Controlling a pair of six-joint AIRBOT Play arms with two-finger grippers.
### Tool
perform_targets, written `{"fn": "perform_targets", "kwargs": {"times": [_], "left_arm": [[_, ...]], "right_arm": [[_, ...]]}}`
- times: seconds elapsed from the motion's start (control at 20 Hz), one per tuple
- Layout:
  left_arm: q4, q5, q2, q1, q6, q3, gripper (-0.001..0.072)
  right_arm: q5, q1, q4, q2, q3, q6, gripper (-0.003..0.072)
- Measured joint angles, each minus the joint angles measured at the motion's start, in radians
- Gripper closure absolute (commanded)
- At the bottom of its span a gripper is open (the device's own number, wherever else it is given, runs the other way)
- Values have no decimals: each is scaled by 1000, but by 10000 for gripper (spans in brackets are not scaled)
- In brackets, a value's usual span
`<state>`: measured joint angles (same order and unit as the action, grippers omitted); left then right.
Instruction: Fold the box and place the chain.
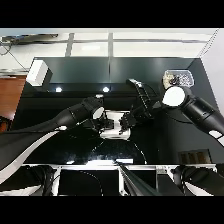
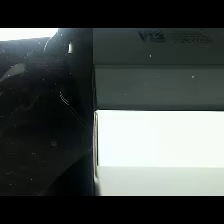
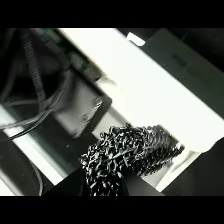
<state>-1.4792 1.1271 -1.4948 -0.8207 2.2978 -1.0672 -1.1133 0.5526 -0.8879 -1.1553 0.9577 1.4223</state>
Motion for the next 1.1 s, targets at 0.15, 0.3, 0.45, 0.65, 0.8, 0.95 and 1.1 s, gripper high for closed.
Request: {"fn": "perform_targets", "kwargs": {"times": [0.15, 0.3, 0.45, 0.65, 0.8, 0.95, 1.1], "left_arm": [[0, 0, 0, 0, 0, 0, 683], [0, 1, 0, 0, -2, 0, 682], [0, 6, 0, 2, -11, 0, 683], [5, 11, 1, 6, 21, 0, 677], [18, 14, 4, 6, 32, -9, 179], [21, 39, 26, 8, -6, -29, 177], [17, 86, 90, 18, -153, -41, 177]], "right_arm": [[48, 14, 0, -2, -21, 4, 446], [58, 14, 0, 0, -23, 11, 309], [-12, -47, -6, 32, 4, 11, 312], [-100, -195, -29, 142, 30, 5, 312], [-138, -291, -42, 213, 35, 3, 312], [-163, -341, -50, 244, 38, 2, 311], [-174, -361, -55, 256, 38, 2, 311]]}}
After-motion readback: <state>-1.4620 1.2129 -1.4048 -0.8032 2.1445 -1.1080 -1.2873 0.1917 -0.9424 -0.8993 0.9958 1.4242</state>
